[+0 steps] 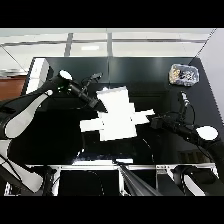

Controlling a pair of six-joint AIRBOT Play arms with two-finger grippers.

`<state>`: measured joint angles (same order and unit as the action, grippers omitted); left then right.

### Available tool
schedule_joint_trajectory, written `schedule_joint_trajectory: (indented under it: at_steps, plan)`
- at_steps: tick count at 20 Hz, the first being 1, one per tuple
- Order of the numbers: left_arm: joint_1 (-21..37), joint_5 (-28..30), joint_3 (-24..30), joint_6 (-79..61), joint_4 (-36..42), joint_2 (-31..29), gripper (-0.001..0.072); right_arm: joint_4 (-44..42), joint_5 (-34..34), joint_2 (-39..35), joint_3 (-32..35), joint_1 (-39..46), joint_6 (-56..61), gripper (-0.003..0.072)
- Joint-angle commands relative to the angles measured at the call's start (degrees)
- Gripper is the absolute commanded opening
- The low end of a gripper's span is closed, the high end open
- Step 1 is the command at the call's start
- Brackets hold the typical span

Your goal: Fold the box and place the chain.

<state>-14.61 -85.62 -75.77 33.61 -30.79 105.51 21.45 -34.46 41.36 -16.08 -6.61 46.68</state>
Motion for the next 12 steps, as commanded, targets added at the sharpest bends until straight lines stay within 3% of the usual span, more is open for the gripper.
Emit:
schedule_joint_trajectory:
  at_steps: [1,3,7,8,11,12]
  plan:
    - [0.00,0.28,-0.26,-0.90,-0.17,0.04,0.0211,0.76,-0.24,-0.02,0.00,-0.07,-0.04,0.0015]
    - [0.00,-1.84,-0.26,-2.34,0.48,0.04,0.0157,1.70,-0.24,-0.02,0.00,-0.07,-0.04,0.0015]
    - [0.00,-3.74,-0.24,-2.34,0.55,0.07,0.0140,1.75,-0.24,-0.02,0.00,-0.07,-0.04,0.0015]
    - [0.00,-3.74,-0.24,-2.36,0.55,0.07,0.0070,1.75,-0.24,-0.02,0.00,-0.07,-0.04,0.0015]
    - [0.00,-3.87,-0.26,-2.36,0.52,0.07,0.0054,1.90,0.37,-0.02,-0.04,-0.04,-0.07,0.0019]
    - [0.00,-3.93,-0.26,-2.38,0.37,0.07,0.0023,2.47,0.83,-0.02,-0.13,0.00,-0.02,0.0157]
